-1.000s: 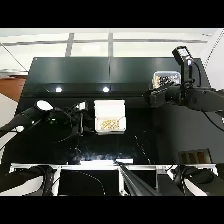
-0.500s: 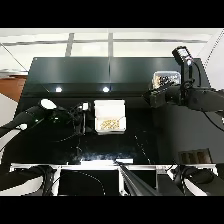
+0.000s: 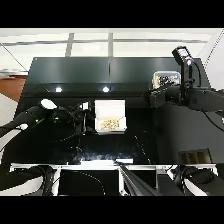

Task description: Fold the box and place the chain.

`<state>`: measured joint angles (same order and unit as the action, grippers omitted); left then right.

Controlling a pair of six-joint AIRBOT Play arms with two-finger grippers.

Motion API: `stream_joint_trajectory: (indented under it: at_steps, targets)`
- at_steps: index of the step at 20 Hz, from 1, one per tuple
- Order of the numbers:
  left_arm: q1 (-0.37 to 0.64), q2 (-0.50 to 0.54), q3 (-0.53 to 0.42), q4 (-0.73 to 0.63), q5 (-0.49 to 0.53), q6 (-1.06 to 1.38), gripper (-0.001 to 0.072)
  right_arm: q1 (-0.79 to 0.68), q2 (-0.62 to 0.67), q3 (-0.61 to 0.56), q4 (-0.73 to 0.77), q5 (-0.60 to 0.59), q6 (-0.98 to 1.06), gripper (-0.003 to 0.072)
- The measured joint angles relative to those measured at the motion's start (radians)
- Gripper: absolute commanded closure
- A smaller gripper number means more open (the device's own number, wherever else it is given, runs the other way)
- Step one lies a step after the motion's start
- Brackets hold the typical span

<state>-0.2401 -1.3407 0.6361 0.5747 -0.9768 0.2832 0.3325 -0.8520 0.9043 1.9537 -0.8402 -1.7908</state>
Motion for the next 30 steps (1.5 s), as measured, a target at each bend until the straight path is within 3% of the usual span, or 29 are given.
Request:
stream_joint_trajectory:
  at_steps: [30]
  targets:
    - [-0.039,0.002,0.001,-0.014,0.078,-0.002,0.0007,0.0,0.0,0.0,0.001,-0.021,0.001,-0.0013]
